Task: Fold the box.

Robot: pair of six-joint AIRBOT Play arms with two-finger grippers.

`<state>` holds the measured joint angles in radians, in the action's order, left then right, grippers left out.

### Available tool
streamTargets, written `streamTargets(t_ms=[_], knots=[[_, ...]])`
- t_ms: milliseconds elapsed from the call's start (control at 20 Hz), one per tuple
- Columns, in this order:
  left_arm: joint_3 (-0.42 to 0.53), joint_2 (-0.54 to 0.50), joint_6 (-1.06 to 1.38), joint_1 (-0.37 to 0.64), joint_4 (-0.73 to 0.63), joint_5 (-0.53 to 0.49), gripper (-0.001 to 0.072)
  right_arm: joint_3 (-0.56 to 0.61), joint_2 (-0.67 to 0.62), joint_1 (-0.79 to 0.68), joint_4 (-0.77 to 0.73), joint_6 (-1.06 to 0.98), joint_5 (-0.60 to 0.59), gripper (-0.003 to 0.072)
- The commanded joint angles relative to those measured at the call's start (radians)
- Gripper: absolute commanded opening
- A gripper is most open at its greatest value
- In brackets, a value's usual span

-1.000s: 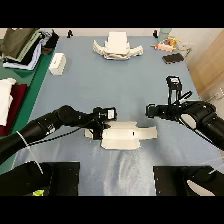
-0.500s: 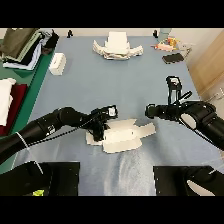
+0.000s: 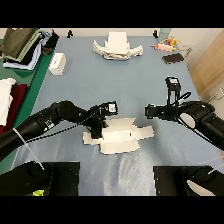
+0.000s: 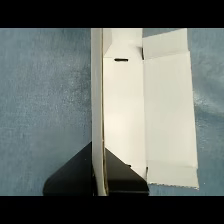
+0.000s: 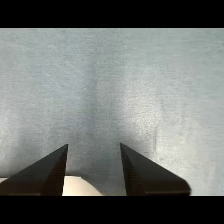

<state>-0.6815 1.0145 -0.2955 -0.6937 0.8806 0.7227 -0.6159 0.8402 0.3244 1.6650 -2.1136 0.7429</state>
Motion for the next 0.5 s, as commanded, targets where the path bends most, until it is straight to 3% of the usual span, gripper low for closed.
streamTargets(t_ms=[0, 450], knots=[[-0.002, 0.0, 0.084, 0.001, -0.076, -0.024, 0.0011, 0.0, 0.002, 0.001, -0.005, 0.0, 0.0, 0.0509], [0.049, 0.021, 0.127, 0.001, -0.081, -0.042, 0.0011, 0.0, 0.002, 0.001, -0.005, 0.0, 0.0, 0.0509]])
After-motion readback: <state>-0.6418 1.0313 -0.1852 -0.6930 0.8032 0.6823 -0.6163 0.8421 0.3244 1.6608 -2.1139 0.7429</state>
